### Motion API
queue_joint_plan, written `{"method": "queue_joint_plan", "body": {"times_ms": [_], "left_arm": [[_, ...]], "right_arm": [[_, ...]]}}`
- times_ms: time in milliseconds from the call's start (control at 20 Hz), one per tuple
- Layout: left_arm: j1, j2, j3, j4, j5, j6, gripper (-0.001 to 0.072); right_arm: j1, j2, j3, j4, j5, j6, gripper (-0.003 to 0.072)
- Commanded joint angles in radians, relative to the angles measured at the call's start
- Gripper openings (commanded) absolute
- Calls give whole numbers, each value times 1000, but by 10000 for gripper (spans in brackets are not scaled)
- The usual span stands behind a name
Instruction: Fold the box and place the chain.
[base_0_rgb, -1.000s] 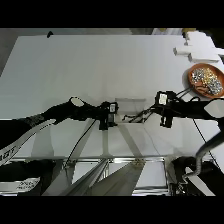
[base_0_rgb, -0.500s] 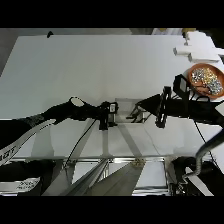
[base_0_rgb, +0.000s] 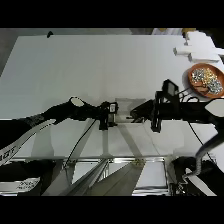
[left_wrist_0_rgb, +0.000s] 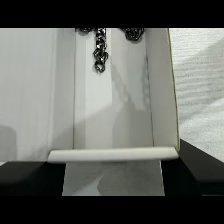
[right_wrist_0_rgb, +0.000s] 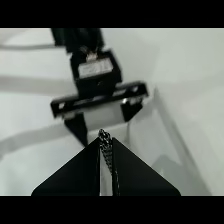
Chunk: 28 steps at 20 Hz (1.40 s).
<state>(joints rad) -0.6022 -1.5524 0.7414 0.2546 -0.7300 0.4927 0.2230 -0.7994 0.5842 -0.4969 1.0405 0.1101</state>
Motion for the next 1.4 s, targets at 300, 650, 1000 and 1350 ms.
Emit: {"method": "queue_joint_plan", "body": {"times_ms": [300, 650, 1000, 1350], "left_arm": [[0, 0, 0, 0, 0, 0, 72], [0, 0, 0, 0, 0, 0, 72], [0, 0, 0, 0, 0, 0, 72], [0, 0, 0, 0, 0, 0, 72]], "right_arm": [[2, -89, 2, -162, -130, 102, 253], [-248, -32, 1, -319, -78, 188, 33], [-186, -143, 0, -687, -100, 273, 49], [-50, -310, 0, -589, -8, -117, 227]]}}
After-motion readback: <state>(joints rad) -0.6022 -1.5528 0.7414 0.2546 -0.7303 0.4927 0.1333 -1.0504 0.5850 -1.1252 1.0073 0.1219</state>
